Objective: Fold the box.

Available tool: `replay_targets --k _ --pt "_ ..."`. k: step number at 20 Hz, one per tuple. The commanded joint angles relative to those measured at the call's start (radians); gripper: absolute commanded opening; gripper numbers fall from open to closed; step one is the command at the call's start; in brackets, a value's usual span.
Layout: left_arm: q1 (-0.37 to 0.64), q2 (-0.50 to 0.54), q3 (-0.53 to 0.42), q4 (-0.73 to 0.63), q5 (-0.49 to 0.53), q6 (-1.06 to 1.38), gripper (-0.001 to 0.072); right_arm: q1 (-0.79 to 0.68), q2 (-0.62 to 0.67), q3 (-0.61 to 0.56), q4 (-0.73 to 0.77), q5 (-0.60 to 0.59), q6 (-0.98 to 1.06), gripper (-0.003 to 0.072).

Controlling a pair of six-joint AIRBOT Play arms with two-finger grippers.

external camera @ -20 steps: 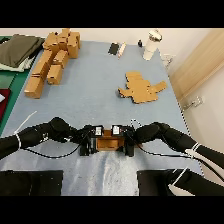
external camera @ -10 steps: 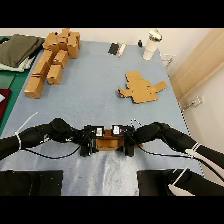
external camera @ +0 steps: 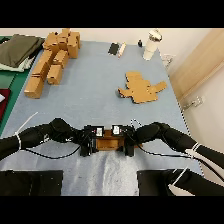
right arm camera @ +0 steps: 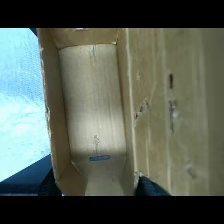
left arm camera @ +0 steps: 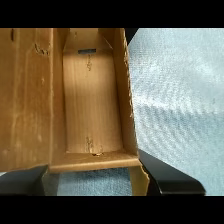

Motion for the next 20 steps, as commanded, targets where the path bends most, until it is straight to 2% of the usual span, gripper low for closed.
replay_targets --k 1,8,9,10,15,18,20 --pt "-0.001 0.0 0.001 0.0 0.0 0.0 0.0467 0.0 0.0 0.001 0.0 0.0 0.0 0.0501" --pt "-0.001 0.0 0.001 0.0 0.0 0.0 0.0466 0.0 0.0 0.001 0.004 0.001 0.0 0.0504" --pt "-0.001 0.0 0.001 0.0 0.0 0.0 0.0466 0.0 0.0 0.003 0.015 0.01 0.0 0.0668" --pt "0.0 0.0 0.001 0.0 0.0 0.0 0.0467 0.0 0.005 0.008 0.017 0.001 0.002 0.0716" --pt "-0.001 0.0 0.001 0.0 0.0 0.0 0.0467 -0.003 0.055 0.013 -0.061 -0.039 0.063 0.0716" --pt "0.0 0.0 0.001 0.0 0.0 0.0 0.0467 -0.003 0.095 0.014 -0.159 -0.159 0.224 0.0716" --pt "0.0 0.0 0.001 0.0 0.0 0.0 0.0467 -0.003 0.169 0.021 -0.249 -0.28 0.423 0.0715"
